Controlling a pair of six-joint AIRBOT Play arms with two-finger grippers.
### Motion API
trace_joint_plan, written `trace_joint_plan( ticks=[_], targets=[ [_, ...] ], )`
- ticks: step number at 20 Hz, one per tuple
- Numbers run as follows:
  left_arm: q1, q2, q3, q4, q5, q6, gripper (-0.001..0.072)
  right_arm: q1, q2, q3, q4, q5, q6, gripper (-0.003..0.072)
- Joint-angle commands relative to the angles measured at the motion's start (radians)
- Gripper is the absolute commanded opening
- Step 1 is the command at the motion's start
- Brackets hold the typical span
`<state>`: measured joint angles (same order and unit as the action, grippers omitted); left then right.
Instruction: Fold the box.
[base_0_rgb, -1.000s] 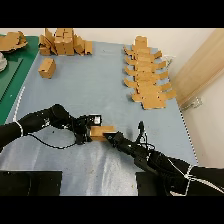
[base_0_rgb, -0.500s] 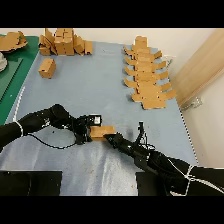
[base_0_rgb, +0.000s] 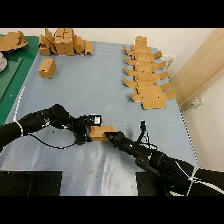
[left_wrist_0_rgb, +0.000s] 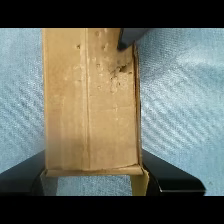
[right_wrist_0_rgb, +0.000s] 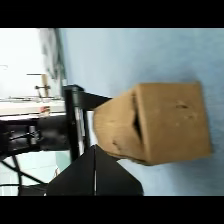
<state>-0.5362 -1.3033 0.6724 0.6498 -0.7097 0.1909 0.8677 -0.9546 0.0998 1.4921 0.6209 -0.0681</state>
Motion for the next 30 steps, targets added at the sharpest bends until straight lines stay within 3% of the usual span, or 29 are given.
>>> trace_joint_plan(
  ticks=[1,8,13,21,25,30],
  targets=[
    [0.0,0.0,0.001,0.0,0.0,0.0,0.0502,-0.001,0.087,0.001,-0.003,0.021,0.0,0.0001],
    [0.0,0.0,0.001,-0.003,-0.008,0.0,0.0502,-0.114,0.196,0.001,0.011,-0.126,-0.091,0.0001],
    [0.0,0.0,0.001,-0.007,0.003,-0.008,0.0502,-0.175,0.202,0.001,-0.047,-0.144,-0.117,0.0001],
    [0.009,0.013,0.078,0.009,0.004,-0.35,0.0501,-0.175,0.202,0.001,0.004,-0.144,-0.117,0.0001],
    [0.097,0.013,0.136,0.091,0.11,-0.576,0.0502,-0.175,0.202,0.001,0.008,-0.139,-0.116,0.0001],
    [0.359,0.013,0.229,0.334,0.132,-0.852,0.0502,-0.175,0.202,0.001,0.042,-0.06,-0.117,0.0001]
  ],
)
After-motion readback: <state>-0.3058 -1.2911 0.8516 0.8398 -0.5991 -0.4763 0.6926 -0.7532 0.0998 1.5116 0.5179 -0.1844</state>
